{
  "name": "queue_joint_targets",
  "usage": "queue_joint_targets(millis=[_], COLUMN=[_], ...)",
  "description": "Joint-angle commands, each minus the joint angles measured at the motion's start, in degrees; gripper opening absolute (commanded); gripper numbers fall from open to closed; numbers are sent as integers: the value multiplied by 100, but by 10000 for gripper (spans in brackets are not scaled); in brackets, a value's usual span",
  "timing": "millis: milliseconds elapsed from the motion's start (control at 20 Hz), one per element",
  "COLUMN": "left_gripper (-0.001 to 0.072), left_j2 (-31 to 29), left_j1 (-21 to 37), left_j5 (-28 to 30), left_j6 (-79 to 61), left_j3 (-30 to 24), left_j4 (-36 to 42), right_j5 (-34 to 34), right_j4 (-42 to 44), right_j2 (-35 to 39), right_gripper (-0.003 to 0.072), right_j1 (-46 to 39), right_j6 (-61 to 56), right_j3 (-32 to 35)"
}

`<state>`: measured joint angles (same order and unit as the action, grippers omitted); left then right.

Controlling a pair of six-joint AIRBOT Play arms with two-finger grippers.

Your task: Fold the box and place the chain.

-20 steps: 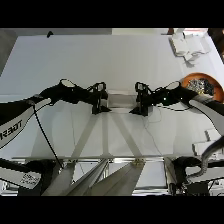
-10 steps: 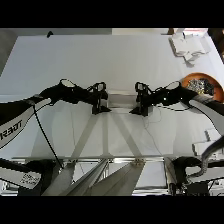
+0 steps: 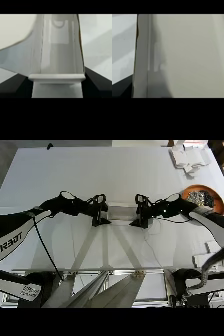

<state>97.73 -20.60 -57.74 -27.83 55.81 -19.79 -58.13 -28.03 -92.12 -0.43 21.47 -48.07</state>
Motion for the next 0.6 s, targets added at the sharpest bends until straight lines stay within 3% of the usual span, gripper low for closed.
queue_joint_targets(millis=[0,300,550], left_gripper=[321,354,355], left_j2=[4,4,4], left_j1=[2,2,2], left_j5=[9,15,116], left_j6=[-11,-11,-11], left_j3=[2,2,2], left_j4=[-39,-39,-37], right_j5=[50,52,44], right_j4=[-55,-990,-1191], right_j2=[15,376,876], right_gripper=[682,668,668], right_j1=[-2,-37,-492], right_j6=[2,-63,-63], right_j3=[-7,-7,-7])
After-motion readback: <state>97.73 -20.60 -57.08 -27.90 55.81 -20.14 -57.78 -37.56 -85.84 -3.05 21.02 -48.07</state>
